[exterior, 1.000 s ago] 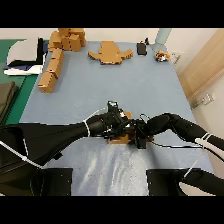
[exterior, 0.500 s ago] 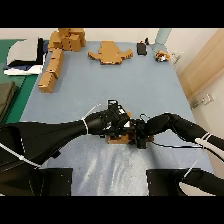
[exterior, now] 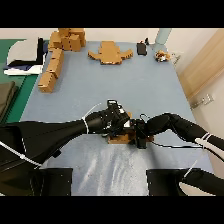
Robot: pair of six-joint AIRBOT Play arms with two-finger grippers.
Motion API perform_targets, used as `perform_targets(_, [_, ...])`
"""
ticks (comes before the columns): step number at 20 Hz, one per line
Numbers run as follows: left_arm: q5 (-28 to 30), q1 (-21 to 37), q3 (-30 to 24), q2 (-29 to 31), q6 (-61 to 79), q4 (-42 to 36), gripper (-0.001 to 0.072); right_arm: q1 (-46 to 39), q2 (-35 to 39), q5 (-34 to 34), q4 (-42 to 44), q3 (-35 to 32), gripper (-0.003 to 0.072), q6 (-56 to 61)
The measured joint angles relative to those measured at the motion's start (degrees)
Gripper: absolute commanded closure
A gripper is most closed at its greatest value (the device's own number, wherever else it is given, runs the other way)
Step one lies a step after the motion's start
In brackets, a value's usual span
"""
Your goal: Fold the box.
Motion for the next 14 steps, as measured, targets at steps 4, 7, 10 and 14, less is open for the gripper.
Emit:
perform_targets(4, [0.11,0.0,0.02,-0.2,-0.07,-0.02,0.0695,0.0,0.0,0.0,0.07,0.0,0.0254,0.09])
perform_targets(7, [0.07,0.0,0.07,-0.28,-0.02,0.02,0.0694,0.0,0.0,0.0,0.07,-0.02,0.0254,0.07])
perform_targets(10, [0.04,0.0,0.07,-0.28,0.04,-0.07,0.0673,0.0,0.0,0.0,0.04,0.0,0.0254,0.07])
perform_targets(14, [-0.26,0.04,0.0,-0.31,0.31,-0.9,0.0245,0.0,0.0,-0.02,0.02,0.0,0.0254,0.02])
